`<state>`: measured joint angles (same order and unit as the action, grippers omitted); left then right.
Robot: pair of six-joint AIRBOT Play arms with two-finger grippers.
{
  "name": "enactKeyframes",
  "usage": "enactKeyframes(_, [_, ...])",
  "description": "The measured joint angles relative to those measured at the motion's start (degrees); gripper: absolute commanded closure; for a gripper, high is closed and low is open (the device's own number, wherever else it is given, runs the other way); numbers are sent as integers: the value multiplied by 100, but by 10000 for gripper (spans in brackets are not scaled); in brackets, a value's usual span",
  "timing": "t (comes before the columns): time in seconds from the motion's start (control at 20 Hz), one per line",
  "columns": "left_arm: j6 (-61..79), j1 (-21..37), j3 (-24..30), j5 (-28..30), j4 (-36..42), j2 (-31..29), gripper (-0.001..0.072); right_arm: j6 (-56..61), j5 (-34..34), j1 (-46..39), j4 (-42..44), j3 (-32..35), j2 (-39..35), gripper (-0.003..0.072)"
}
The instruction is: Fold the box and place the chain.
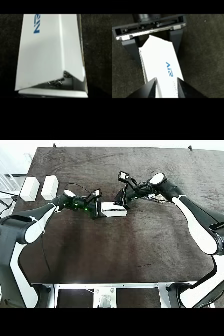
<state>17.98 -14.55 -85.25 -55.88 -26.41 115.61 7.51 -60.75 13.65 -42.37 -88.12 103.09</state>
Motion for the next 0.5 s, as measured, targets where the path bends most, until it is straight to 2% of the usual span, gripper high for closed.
enactKeyframes(0.5, [17, 2, 0, -7, -9, 0, 241, 127, 48, 195, 11, 542, -4, 390])
